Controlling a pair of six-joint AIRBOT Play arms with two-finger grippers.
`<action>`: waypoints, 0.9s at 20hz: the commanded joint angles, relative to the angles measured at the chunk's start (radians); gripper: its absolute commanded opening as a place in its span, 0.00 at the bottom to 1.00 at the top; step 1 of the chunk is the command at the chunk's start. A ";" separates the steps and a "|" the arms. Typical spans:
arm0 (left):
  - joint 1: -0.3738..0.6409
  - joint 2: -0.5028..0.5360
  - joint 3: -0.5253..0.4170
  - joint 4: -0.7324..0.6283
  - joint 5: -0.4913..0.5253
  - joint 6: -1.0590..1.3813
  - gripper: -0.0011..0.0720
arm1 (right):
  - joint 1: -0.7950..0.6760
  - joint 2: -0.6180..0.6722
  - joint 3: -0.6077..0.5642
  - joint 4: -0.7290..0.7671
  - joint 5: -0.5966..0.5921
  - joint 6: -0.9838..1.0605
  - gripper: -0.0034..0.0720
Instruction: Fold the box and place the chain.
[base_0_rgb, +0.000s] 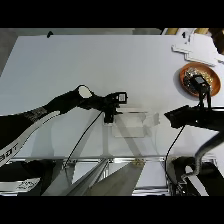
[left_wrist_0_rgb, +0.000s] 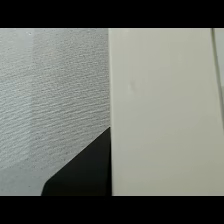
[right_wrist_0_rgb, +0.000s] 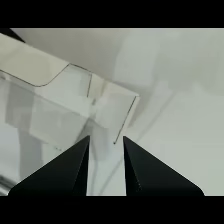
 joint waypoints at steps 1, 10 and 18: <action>-0.001 -0.001 -0.001 0.000 0.000 0.000 0.03 | 0.000 0.001 -0.001 0.001 0.046 0.000 0.36; -0.001 -0.001 -0.001 0.000 0.000 0.000 0.03 | 0.106 0.000 -0.051 0.113 0.029 -0.281 0.07; -0.001 -0.001 -0.001 0.000 0.000 0.000 0.03 | 0.338 -0.029 -0.187 0.109 -0.085 -0.673 0.07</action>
